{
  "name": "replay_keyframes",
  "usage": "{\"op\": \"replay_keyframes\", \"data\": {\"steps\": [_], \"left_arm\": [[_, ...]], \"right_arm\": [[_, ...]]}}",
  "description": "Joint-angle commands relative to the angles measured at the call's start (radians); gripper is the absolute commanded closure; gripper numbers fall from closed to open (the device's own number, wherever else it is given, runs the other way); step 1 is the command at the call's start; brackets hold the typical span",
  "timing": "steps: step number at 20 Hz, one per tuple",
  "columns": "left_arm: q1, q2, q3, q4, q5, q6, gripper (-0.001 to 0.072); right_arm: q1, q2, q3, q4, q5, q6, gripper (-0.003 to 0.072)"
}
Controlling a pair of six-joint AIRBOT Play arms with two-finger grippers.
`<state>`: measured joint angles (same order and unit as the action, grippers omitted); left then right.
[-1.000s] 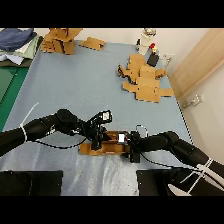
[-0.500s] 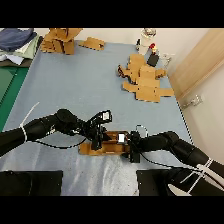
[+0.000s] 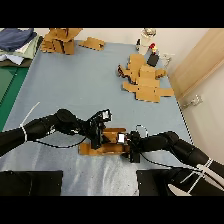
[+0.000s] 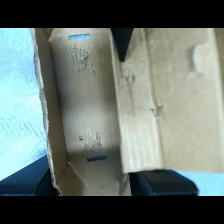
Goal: Fold the box.
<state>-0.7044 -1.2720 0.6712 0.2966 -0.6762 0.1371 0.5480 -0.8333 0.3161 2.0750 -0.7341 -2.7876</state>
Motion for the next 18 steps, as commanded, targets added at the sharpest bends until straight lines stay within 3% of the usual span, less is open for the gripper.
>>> {"op": "replay_keyframes", "data": {"steps": [1,5,8,12,13,15,18], "left_arm": [[0.001,0.002,0.002,-0.011,-0.004,-0.030,0.0349],[0.002,0.047,0.002,0.014,0.016,-0.064,0.0348],[0.002,0.129,0.002,0.119,0.095,-0.172,0.0348],[0.002,0.209,0.002,0.222,0.109,-0.307,0.0335],[0.002,0.229,0.002,0.285,0.108,-0.380,0.0269],[0.002,0.285,0.002,0.471,0.085,-0.616,0.0260],[0.002,0.388,0.002,0.766,-0.032,-1.074,0.0262]], "right_arm": [[0.000,-0.001,0.000,0.001,0.000,0.001,0.0182],[0.000,-0.001,0.000,0.000,0.000,0.001,0.0181],[0.000,-0.001,0.000,0.000,0.000,0.001,0.0182],[0.000,-0.001,0.000,0.000,0.000,0.001,0.0182],[0.000,-0.001,0.000,0.000,0.000,0.001,0.0182],[0.000,-0.001,0.000,0.000,0.000,0.001,0.0182],[0.000,-0.001,0.000,0.000,0.000,0.001,0.0181]]}}
